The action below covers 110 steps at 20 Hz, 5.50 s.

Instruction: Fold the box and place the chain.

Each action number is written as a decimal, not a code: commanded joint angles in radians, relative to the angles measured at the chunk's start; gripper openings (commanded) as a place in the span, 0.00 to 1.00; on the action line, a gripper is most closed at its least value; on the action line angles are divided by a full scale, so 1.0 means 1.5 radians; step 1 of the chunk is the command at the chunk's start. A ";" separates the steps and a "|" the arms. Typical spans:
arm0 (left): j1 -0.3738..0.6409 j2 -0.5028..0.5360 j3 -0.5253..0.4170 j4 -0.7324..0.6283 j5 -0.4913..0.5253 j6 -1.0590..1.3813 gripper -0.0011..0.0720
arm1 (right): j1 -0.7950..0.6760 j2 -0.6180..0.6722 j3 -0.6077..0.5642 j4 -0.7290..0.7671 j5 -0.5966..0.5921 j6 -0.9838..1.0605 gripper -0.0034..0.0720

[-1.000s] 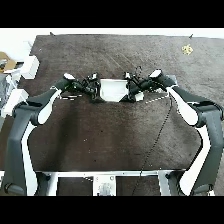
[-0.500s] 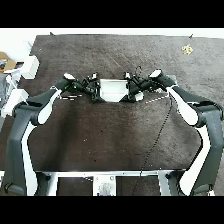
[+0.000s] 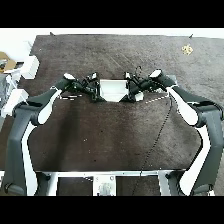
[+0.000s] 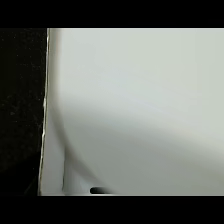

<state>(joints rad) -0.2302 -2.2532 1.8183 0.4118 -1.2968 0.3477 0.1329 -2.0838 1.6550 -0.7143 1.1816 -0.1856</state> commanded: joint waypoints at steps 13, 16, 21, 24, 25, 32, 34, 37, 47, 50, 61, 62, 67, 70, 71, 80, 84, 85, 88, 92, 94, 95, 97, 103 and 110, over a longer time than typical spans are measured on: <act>0.000 0.000 0.000 -0.001 -0.004 0.001 0.50 | 0.001 0.000 0.000 0.000 0.000 -0.001 0.72; 0.000 0.000 0.000 -0.001 -0.002 0.001 0.49 | 0.001 0.000 0.000 0.000 0.000 -0.001 0.72; 0.000 0.000 0.000 -0.001 -0.002 0.001 0.49 | 0.001 0.000 0.000 0.000 0.000 -0.001 0.72; 0.000 0.000 0.000 -0.001 -0.002 0.001 0.50 | 0.001 0.000 0.000 0.003 0.002 0.000 0.72; 0.000 0.000 0.000 -0.001 -0.002 0.001 0.49 | 0.001 0.000 0.000 0.004 0.011 0.000 0.72; 0.000 0.000 0.000 -0.001 -0.002 0.001 0.49 | 0.001 0.038 0.001 -0.060 0.020 0.071 0.96; 0.000 0.000 0.000 -0.001 -0.002 0.001 0.50 | 0.001 0.050 0.000 -0.099 0.016 0.095 0.96; 0.000 0.000 0.000 -0.001 -0.002 0.001 0.50 | 0.000 0.077 0.000 -0.147 0.016 0.129 0.95; 0.000 0.000 0.000 -0.001 -0.001 0.001 0.49 | -0.003 0.207 0.000 -0.115 0.131 0.332 0.12; 0.000 0.000 0.000 -0.001 -0.001 0.001 0.50 | -0.003 0.191 -0.019 0.046 0.119 0.330 0.05; 0.000 0.000 0.000 -0.001 -0.001 0.001 0.49 | -0.003 0.108 -0.033 0.105 -0.167 0.293 0.05; 0.000 0.000 0.000 -0.001 -0.001 0.001 0.50 | -0.003 0.102 -0.033 0.105 -0.180 0.293 0.05; 0.000 0.000 0.000 -0.001 -0.001 0.001 0.49 | -0.004 0.074 -0.033 0.100 -0.168 0.271 0.05; 0.000 0.000 0.000 -0.001 -0.001 0.001 0.49 | -0.004 0.070 -0.033 0.099 -0.150 0.270 0.05; 0.000 0.000 0.000 -0.001 -0.001 0.001 0.49 | -0.004 0.070 -0.033 0.094 -0.150 0.271 0.05; 0.000 0.000 0.000 -0.001 -0.001 0.001 0.49 | -0.005 0.099 -0.033 0.090 -0.145 0.271 0.05; 0.000 0.000 0.000 -0.001 -0.001 0.001 0.50 | -0.009 0.180 -0.033 0.056 -0.068 0.272 0.05; 0.000 0.000 0.000 -0.001 -0.001 0.001 0.49 | -0.010 0.203 -0.033 0.029 -0.052 0.279 0.05; 0.000 0.000 0.000 -0.001 -0.001 0.001 0.49 | -0.009 0.252 -0.034 -0.070 -0.019 0.289 0.05; 0.000 0.000 0.000 -0.001 -0.001 0.001 0.50 | -0.008 0.257 -0.061 -0.189 -0.021 0.282 0.86; 0.000 0.000 0.000 -0.001 -0.001 0.001 0.50 | -0.008 0.257 -0.108 -0.205 -0.077 0.244 0.96; 0.000 0.000 0.000 -0.001 -0.001 0.001 0.50 | -0.006 0.257 -0.131 -0.202 -0.091 0.216 0.96; 0.000 0.000 0.000 -0.001 -0.001 0.001 0.49 | 0.002 0.257 -0.168 -0.202 -0.106 0.183 0.96; 0.000 0.000 0.000 -0.001 -0.001 0.001 0.50 | 0.020 0.244 -0.208 -0.151 -0.137 0.149 0.80; 0.000 0.000 0.000 -0.001 -0.001 0.001 0.50 | 0.020 0.229 -0.207 -0.118 -0.170 0.118 0.64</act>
<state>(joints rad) -0.2310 -2.2532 1.8179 0.4103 -1.2976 0.3485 0.1619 -1.7290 1.3460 -0.9146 0.9424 0.0101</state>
